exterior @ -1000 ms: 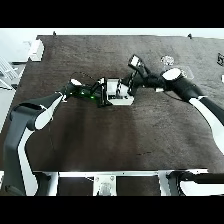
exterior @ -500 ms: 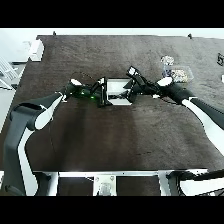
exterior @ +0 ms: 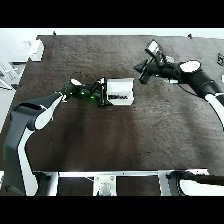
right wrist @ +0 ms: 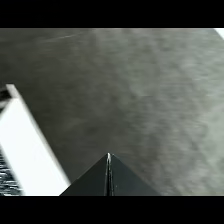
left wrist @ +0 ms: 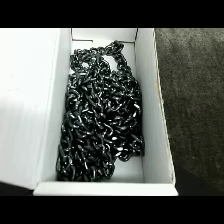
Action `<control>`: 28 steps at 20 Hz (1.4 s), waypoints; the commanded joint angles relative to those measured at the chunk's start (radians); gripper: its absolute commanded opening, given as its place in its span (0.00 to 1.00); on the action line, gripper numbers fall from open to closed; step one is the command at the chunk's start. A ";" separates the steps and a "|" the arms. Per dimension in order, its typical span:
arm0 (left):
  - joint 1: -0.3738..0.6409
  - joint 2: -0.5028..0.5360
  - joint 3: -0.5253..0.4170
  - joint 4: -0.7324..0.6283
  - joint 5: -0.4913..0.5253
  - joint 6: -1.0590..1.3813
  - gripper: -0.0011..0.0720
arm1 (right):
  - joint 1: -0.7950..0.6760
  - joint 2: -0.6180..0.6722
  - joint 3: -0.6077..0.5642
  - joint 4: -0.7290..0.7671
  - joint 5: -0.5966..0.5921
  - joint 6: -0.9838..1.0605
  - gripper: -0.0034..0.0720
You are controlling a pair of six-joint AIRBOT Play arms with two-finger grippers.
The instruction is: Fold the box and place the chain.
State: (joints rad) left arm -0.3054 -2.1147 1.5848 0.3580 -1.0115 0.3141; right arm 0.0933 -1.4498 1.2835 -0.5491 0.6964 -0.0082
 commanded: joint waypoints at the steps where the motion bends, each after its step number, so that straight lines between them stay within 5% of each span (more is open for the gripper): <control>1: 0.001 0.000 0.001 0.000 0.001 0.000 0.66 | -0.075 -0.089 0.105 0.000 0.133 0.001 0.06; 10: 0.001 0.000 0.001 0.000 0.001 0.000 0.66 | -0.082 -0.383 0.352 0.022 0.409 0.035 0.06; 18: 0.001 0.000 0.001 0.000 0.002 0.000 0.66 | -0.032 -0.399 0.355 -0.031 0.616 0.088 0.06; 20: 0.001 0.000 0.001 0.000 0.002 0.000 0.66 | -0.032 -0.385 0.355 -0.031 0.624 0.088 0.16; 28: 0.001 0.000 0.001 0.000 0.002 0.000 0.66 | -0.006 -0.380 0.350 -0.063 0.677 0.110 0.17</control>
State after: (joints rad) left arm -0.3054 -2.1147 1.5848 0.3576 -1.0103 0.3141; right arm 0.0715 -1.8282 1.6344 -0.5968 1.3579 0.0956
